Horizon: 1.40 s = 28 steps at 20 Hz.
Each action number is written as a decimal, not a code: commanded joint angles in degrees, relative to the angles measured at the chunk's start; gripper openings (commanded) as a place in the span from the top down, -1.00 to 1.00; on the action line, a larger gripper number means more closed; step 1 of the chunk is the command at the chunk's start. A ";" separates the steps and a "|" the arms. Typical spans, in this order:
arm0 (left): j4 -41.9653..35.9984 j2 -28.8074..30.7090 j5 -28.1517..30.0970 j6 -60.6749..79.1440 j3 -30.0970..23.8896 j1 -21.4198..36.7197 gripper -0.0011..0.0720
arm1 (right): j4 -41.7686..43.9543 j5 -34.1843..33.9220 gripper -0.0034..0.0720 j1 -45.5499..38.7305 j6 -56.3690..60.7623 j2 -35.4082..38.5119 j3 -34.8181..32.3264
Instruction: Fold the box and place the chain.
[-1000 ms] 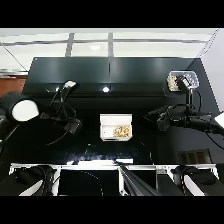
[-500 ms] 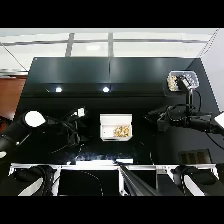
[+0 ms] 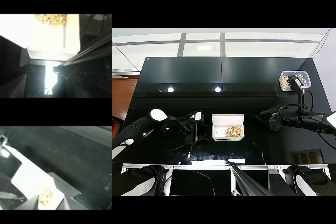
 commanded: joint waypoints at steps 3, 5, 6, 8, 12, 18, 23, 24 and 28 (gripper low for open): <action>-2.86 -2.45 1.97 2.62 0.74 -3.02 -0.99 | -0.17 -0.02 -0.11 -0.02 0.15 0.00 0.02; -4.31 -2.80 2.58 2.58 1.33 -4.22 -0.98 | -0.42 -0.02 -0.11 -0.02 0.15 0.00 0.02; -5.88 -3.19 2.58 2.56 1.73 -4.61 -0.98 | -0.96 0.00 -0.11 -0.02 0.15 0.00 0.02; -7.08 -4.26 2.58 2.54 2.80 -5.57 -0.98 | -1.62 0.02 -0.11 -0.02 0.15 0.00 0.02; -5.22 -5.35 2.56 2.16 3.45 -7.34 -0.98 | -1.60 0.07 -0.11 -0.02 0.15 0.00 0.02; -5.29 -5.35 2.56 2.16 3.48 -7.34 -0.29 | -1.70 -0.57 -0.10 -0.02 0.15 0.00 0.02; -5.29 -5.35 2.58 2.16 3.48 -7.34 0.04 | -5.20 -2.64 -1.00 -0.02 8.28 0.00 0.02; -5.29 -5.35 2.58 2.16 3.48 -7.34 0.04 | -4.61 -3.43 -1.00 0.02 9.16 -0.04 0.13; -5.29 -5.35 2.58 2.16 3.48 -7.34 0.04 | -4.46 -7.06 -0.99 4.04 12.35 -7.54 8.00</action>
